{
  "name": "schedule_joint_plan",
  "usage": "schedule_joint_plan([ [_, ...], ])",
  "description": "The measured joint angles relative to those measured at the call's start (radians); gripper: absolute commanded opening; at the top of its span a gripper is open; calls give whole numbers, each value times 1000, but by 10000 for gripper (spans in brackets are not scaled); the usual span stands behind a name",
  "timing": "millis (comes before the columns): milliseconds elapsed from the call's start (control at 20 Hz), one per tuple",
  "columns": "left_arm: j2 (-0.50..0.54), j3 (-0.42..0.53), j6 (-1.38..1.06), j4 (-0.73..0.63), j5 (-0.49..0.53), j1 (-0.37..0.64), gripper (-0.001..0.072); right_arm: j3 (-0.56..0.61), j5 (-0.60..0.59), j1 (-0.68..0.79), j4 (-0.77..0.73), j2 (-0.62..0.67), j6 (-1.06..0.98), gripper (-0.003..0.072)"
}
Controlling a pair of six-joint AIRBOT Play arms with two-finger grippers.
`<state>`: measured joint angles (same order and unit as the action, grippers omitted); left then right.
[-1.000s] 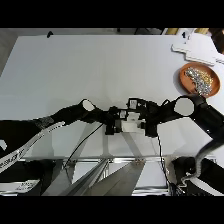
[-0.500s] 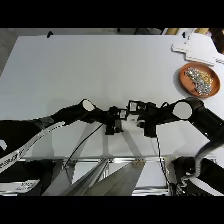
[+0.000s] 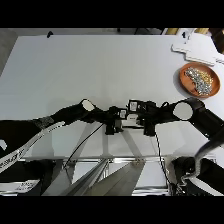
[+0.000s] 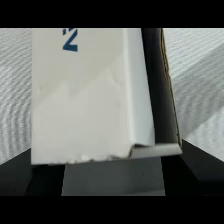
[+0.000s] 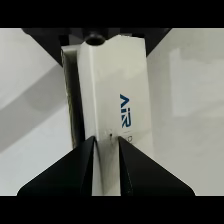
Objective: Fold the box and place the chain.
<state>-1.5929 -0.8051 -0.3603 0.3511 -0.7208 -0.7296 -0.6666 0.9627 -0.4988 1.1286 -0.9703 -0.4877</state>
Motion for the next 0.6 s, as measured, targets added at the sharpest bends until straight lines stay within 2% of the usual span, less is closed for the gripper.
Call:
schedule_joint_plan([
  [100, 0, 0, 0, 0, 2, 0, 138, 1, -6, 0, 0, -2, 0, 136],
  [400, 0, 0, -2, 1, 1, 0, 138, 4, -9, 0, -2, -27, 2, 252],
  [550, 0, 0, -3, 2, -1, 0, 138, 7, 16, 0, -2, -31, 17, 341],
  [600, 0, 0, -4, 4, -3, 0, 138, 8, 30, 0, -3, -32, 26, 346],
])
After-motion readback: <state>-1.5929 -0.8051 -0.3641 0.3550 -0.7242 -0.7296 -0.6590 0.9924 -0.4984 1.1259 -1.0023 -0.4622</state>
